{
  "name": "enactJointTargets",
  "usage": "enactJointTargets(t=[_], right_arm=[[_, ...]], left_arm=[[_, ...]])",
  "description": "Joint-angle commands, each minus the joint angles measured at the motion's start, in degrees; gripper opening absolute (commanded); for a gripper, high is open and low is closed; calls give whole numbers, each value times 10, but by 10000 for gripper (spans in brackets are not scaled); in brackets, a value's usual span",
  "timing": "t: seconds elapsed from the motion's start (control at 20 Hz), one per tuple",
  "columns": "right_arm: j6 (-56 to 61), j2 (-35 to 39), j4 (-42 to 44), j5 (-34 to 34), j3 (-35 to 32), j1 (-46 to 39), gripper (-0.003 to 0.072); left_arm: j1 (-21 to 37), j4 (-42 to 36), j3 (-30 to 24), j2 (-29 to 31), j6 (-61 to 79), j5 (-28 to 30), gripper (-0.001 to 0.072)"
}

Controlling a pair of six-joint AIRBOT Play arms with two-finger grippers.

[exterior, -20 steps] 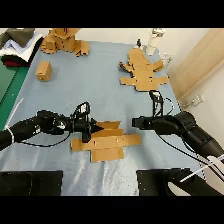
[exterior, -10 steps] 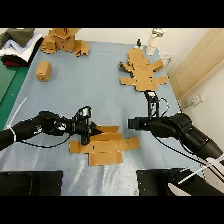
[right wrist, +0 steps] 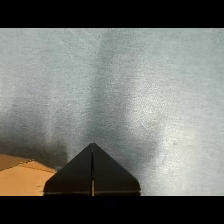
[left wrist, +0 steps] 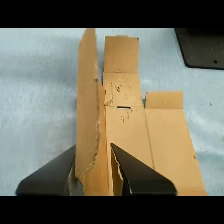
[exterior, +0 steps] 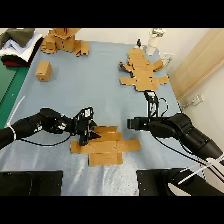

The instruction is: Fold the box.

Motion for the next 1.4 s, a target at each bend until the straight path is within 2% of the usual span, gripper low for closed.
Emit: enactJointTargets(t=[0.0, 0.05, 0.1, 0.4, 0.5, 0.65, 0.8, 1.0, 1.35], right_arm=[[0, 0, 1, 0, 0, 1, 2], [0, 0, 1, 0, 0, 1, 2], [0, 0, 1, 0, 0, 1, 2], [-1, 0, 1, 0, 0, 1, 2], [-1, 0, 1, 0, 0, 1, 2], [-1, 0, 1, 0, 0, 1, 2], [0, 0, -3, 0, 0, 0, 2], [0, 0, -8, 3, 0, 0, 2], [-2, 0, -11, 3, 0, 0, 2]], left_arm=[[1, 72, 23, 1, -67, -2, 281], [1, 80, 29, 1, -77, -2, 187], [1, 91, 34, 1, -87, -3, 33], [0, 95, 42, 0, -91, -17, 35], [0, 93, 42, 0, -91, -15, 16], [-1, 68, 42, 4, -89, 16, 15], [-21, 69, 31, 40, -88, 83, 14], [-57, 66, -7, 81, -84, 94, 15], [-68, 63, -21, 42, -70, 91, 16]])
